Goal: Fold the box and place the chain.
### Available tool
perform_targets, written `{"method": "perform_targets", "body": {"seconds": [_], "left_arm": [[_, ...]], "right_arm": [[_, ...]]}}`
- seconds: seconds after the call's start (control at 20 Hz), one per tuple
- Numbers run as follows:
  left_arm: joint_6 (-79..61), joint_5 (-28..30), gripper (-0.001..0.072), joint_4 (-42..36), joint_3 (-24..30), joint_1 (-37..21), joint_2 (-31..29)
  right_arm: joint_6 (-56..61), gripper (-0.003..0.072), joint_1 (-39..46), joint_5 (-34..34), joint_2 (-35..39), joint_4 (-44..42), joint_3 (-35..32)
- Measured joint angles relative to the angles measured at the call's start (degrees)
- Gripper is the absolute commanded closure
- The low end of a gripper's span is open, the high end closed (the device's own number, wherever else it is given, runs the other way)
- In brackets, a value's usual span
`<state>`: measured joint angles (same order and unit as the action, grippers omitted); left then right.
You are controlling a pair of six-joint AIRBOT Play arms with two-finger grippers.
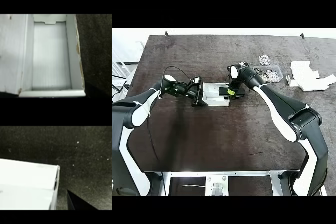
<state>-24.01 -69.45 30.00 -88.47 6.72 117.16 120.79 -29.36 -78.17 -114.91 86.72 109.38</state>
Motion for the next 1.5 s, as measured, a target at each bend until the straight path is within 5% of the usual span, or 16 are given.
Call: {"method": "perform_targets", "body": {"seconds": [0.35,0.6,0.85,0.9,1.0,1.1,1.2,1.5], "left_arm": [[0.00,0.00,0.0234,0.02,0.00,0.00,0.00],[-0.02,0.00,0.0234,0.02,0.00,0.00,0.00],[0.17,0.00,0.0234,-0.04,0.00,-0.02,-0.02],[0.17,0.00,0.0234,-0.04,0.00,-0.02,-0.02],[-0.07,0.20,0.0234,-0.02,0.00,-0.02,0.00],[-0.07,0.11,0.0234,0.00,0.00,-0.02,0.00],[-0.07,0.07,0.0234,0.02,0.00,-0.02,-0.02],[-0.04,0.04,0.0234,0.02,0.00,-0.02,-0.02]], "right_arm": [[0.59,0.0395,-0.48,0.07,-1.51,-0.09,1.05],[0.66,0.0607,-0.48,-0.26,-2.19,0.02,1.27],[1.03,0.0669,-0.42,-0.48,-2.62,0.13,1.88],[0.96,0.0643,-0.42,-0.48,-2.67,0.22,1.99],[0.48,0.0417,-0.37,-0.42,-2.73,0.26,2.38],[0.42,0.0371,-0.37,-0.20,-2.71,0.28,3.19],[0.39,0.0223,-0.37,-0.48,-2.71,0.37,4.31],[-0.57,0.0215,-0.37,-5.25,-2.01,0.68,5.70]]}}
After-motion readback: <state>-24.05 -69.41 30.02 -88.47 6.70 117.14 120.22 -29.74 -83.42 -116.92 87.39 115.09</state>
